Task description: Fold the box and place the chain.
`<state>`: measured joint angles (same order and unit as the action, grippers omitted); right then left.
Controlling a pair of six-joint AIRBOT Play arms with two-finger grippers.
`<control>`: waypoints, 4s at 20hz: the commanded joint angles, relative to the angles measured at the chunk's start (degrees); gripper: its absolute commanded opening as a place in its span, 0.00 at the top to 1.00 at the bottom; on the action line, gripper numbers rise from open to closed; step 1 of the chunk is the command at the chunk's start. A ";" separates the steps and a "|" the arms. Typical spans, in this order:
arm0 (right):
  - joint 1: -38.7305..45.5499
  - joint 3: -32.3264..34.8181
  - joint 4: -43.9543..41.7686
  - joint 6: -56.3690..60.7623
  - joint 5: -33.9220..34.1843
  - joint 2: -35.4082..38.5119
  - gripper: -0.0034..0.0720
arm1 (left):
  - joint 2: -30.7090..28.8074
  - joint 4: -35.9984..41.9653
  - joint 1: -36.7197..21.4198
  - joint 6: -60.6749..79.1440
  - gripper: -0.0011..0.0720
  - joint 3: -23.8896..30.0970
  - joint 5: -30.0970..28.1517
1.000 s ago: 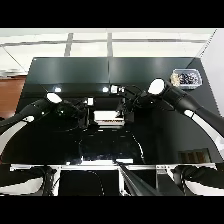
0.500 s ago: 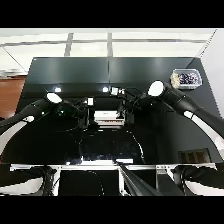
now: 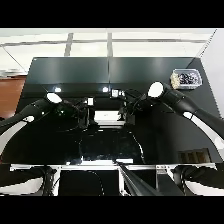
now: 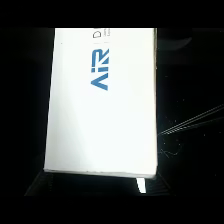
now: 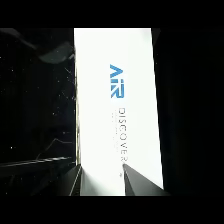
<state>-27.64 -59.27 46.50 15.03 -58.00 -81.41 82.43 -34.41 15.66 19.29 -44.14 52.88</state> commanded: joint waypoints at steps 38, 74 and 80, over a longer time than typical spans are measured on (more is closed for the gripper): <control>25.11 3.56 -7.76 48.68 -10.03 19.43 0.93 | -3.74 -0.90 0.02 -9.66 0.01 -1.18 0.24; 27.65 3.58 0.59 49.68 -10.01 20.59 0.93 | 9.27 -40.59 21.64 -69.90 0.46 -30.88 9.14; 27.65 3.58 0.72 49.66 -8.66 20.59 0.93 | 8.46 -45.18 1.68 -86.14 0.53 -50.97 24.44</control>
<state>0.01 -55.61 47.20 64.66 -67.57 -60.86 91.07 -76.49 25.93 -58.67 -86.56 70.24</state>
